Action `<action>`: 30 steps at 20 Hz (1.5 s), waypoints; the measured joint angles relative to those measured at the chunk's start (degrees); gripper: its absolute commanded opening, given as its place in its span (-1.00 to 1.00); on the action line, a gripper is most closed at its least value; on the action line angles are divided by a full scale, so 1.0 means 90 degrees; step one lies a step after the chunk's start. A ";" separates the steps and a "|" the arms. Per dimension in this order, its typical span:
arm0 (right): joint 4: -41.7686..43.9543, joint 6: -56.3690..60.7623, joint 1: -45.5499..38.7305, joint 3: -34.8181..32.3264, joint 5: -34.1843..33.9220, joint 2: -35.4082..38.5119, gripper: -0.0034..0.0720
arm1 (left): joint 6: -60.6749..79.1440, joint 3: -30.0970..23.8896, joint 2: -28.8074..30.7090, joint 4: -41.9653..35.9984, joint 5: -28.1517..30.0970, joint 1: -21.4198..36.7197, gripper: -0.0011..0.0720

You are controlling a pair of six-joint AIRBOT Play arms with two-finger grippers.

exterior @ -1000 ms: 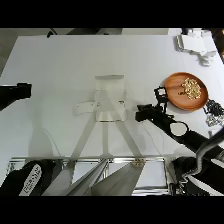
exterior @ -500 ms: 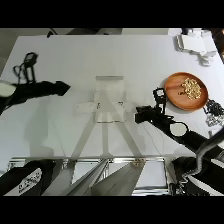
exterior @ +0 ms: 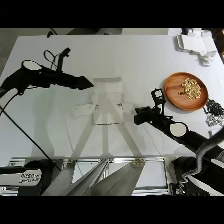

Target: Fold the box and place the chain.

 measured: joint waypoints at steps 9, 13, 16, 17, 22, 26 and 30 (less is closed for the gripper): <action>-0.0005 0.0000 0.0000 0.0000 0.0039 0.0000 -0.89 | 0.0690 0.0114 -0.0440 0.0440 -0.0010 -0.0743 0.69; -0.0005 0.0000 0.0000 0.0000 0.0080 0.0000 -0.89 | 0.0877 0.0119 -0.0491 0.0588 -0.0073 -0.0828 0.55; -0.0005 0.0000 0.0000 0.0000 0.0092 0.0000 -0.89 | 0.1139 0.0119 -0.0559 0.0644 -0.0100 -0.0903 0.06; -0.0005 0.0002 0.0000 0.0000 0.0092 0.0000 -0.89 | 0.1222 0.0119 -0.0578 0.0648 -0.0119 -0.0935 -0.47; -0.0007 0.0000 0.0000 0.0000 0.0070 0.0000 -0.89 | 0.1622 0.0121 -0.0631 0.0641 -0.0318 -0.1003 -0.94; -0.0007 0.0000 0.0007 0.0000 0.0165 0.0017 0.80 | 0.2006 0.0121 -0.0641 0.0648 -0.0270 -0.1010 -0.94; -0.0010 0.0002 0.0005 0.0022 0.0053 0.0274 0.80 | 0.2766 0.0121 -0.0459 0.0641 -0.0389 -0.1008 -0.94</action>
